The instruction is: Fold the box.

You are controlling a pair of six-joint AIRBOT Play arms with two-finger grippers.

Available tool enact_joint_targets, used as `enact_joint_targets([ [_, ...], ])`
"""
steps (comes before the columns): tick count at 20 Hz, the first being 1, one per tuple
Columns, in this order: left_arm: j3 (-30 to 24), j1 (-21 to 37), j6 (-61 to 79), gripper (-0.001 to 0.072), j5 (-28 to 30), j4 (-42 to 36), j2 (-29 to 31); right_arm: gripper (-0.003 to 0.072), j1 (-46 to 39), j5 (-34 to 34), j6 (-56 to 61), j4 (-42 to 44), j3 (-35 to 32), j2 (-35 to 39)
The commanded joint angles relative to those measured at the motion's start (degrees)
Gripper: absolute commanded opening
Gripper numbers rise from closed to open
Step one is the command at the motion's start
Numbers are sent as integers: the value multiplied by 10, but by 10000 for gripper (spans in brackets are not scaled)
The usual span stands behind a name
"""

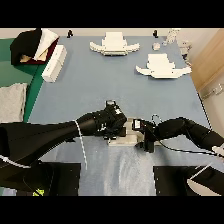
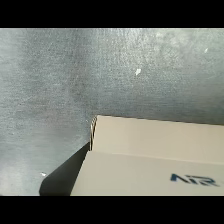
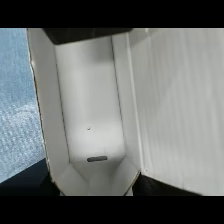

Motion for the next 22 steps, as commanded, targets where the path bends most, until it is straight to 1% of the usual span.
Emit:
enact_joint_targets([
  [1,1,-3,0,14,-3,5,-1,509,0,0,0,0,0,0],
  [4,2,-3,1,20,-11,2,0,509,0,0,0,0,0,0],
  [6,5,-3,1,547,-13,2,0,509,0,0,0,0,0,0],
  [7,6,-3,0,475,-15,2,0,509,0,0,0,0,0,0],
  [8,7,-3,0,418,-15,2,0,509,0,0,0,0,0,0],
  [15,5,-3,-1,417,-20,2,-1,509,0,0,0,0,0,0],
  [16,5,-3,-2,373,-24,2,-1,509,0,0,0,0,0,0],
  [17,5,-3,0,134,-27,2,-1,510,0,0,0,0,0,0],
  [18,5,-3,0,14,-27,1,-1,509,0,0,0,0,0,0],
  [22,5,-3,0,22,-21,0,-1,509,0,0,0,0,0,0],
])
